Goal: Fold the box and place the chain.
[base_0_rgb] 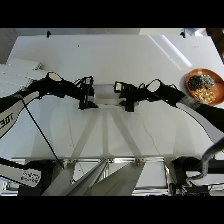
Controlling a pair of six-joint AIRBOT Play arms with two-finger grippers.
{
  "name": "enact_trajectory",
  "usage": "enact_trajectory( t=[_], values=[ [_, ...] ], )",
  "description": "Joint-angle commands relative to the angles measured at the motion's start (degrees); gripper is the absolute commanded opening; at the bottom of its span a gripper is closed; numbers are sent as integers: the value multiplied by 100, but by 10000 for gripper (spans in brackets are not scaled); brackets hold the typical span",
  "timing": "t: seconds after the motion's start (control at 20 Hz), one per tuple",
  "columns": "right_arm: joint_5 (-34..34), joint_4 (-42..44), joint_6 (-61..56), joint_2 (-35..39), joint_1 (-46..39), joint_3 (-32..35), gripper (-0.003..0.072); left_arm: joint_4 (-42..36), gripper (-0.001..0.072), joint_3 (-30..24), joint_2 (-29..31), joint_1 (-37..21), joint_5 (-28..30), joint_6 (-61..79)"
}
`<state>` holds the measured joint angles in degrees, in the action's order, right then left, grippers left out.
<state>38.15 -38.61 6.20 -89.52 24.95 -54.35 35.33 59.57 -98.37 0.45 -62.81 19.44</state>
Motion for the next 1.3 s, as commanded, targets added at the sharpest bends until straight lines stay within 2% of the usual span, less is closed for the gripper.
enact_trajectory(
  t=[0.0,0.05,0.2,0.4,0.65,0.75,0.85,1.0,1.25],
  values=[
    [-22,4,-39,4,4,0,207,-2,174,0,-2,0,2,2],
    [-26,2,-39,28,4,0,138,-2,174,0,-2,0,2,2],
    [-96,-33,-39,199,2,0,15,-2,174,0,-2,0,2,2],
    [-116,-275,-481,579,-9,0,10,-2,174,0,-2,0,2,2],
    [269,-2597,-3023,1517,-39,0,10,-2,174,0,-2,0,4,2],
    [560,-3021,-4103,1843,-254,0,9,-2,174,0,-2,0,2,2],
    [927,-3117,-4972,1987,-675,0,9,-2,174,0,-2,0,2,2],
    [1423,-3163,-5668,1897,-1292,2,9,-2,174,0,-2,0,2,2],
    [1620,-2793,-6192,1305,-1746,11,4,-2,174,0,-2,0,2,2]
  ],
)
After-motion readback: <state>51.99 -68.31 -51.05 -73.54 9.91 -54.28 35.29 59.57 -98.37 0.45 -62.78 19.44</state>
